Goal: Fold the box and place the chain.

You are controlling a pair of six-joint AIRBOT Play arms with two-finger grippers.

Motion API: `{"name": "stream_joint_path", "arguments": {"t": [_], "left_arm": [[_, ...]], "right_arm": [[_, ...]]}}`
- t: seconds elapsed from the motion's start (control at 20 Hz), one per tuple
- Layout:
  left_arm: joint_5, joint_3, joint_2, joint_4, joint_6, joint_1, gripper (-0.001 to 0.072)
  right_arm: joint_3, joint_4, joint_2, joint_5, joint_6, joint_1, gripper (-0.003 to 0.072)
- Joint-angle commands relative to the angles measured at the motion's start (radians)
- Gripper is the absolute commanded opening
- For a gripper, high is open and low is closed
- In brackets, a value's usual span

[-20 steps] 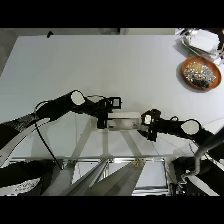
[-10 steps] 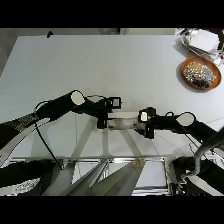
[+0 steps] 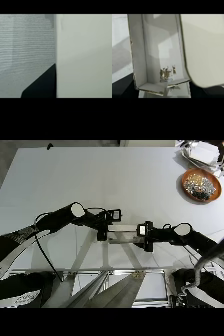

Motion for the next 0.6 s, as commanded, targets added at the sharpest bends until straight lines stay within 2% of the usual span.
{"name": "stream_joint_path", "arguments": {"t": [0.0, 0.1, 0.2, 0.55], "left_arm": [[0.003, 0.000, 0.001, 0.000, -0.002, 0.000, 0.0010], [0.003, 0.000, 0.001, 0.000, -0.002, 0.000, 0.0010], [0.003, 0.000, 0.001, 0.000, -0.002, 0.000, 0.0010], [0.003, 0.000, 0.001, 0.000, -0.002, 0.000, 0.0010]], "right_arm": [[0.000, 0.013, -0.014, -0.006, -0.035, 0.000, 0.0567], [0.000, 0.026, -0.016, -0.018, -0.036, 0.000, 0.0563], [0.000, 0.026, -0.021, -0.018, -0.047, 0.000, 0.0514], [0.000, 0.027, -0.040, -0.037, -0.061, 0.000, 0.0509]]}}
